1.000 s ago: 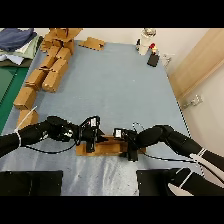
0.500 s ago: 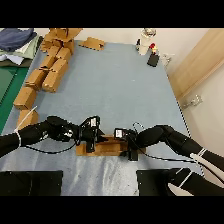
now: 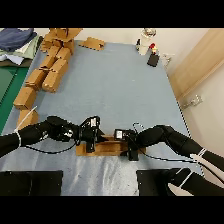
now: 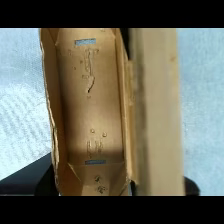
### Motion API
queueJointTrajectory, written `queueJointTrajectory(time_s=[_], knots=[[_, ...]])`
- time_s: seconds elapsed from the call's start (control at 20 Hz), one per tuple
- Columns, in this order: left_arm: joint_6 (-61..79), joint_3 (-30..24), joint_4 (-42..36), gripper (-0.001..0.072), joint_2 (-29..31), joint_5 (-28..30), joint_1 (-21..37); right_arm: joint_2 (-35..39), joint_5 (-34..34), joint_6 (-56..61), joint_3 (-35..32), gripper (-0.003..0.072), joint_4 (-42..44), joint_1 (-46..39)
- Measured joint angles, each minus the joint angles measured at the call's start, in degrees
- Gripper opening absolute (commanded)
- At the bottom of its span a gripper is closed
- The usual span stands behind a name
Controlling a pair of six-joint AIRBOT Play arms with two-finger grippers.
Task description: Fold the box.
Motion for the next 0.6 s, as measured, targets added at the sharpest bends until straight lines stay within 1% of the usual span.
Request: queueJointTrajectory(time_s=[0.6], knots=[[0.00, 0.00, 0.00, 0.0013, 0.00, 0.02, 0.00, -0.04, 0.09, -0.48, 0.00, 0.0499, -0.55, 0.00]])
